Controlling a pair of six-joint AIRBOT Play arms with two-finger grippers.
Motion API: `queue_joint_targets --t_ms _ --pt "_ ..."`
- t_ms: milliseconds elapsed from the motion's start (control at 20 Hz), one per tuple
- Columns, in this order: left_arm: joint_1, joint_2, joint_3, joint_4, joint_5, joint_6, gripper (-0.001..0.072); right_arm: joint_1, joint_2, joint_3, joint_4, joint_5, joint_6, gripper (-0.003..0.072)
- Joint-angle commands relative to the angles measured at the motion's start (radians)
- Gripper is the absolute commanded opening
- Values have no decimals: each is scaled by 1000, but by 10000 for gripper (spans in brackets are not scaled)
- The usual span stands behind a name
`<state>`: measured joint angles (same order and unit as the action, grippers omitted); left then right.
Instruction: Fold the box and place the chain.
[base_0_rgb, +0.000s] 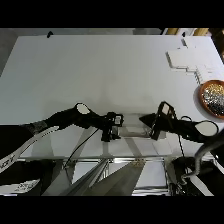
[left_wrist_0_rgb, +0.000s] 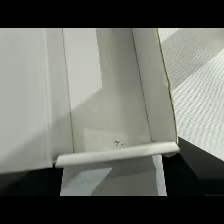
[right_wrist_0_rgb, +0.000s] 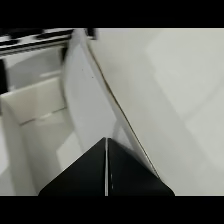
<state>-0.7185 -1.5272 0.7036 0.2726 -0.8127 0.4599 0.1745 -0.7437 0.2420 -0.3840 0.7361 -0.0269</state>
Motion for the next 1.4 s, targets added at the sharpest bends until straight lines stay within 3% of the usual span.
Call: queue_joint_targets --t_ms 0,400,550,800,1000,1050,1150,1350 --pt "0 0 1 1 -3 4 210 2 -169 7 73 -108 11 16" --pt "0 0 1 1 -3 4 210 2 -207 8 -87 -53 215 16" --pt "0 0 1 1 -3 4 210 2 -140 40 -143 10 214 16" --pt "0 0 1 1 -3 4 210 2 58 92 -418 97 195 16" --pt "0 0 1 1 -3 4 210 2 84 91 -696 283 69 18" --pt "0 0 1 1 -3 4 210 2 84 91 -736 302 67 45" --pt "0 0 1 1 -3 4 210 2 82 91 -756 291 66 285" --pt "0 0 1 1 -3 4 210 2 42 86 -755 294 66 290"
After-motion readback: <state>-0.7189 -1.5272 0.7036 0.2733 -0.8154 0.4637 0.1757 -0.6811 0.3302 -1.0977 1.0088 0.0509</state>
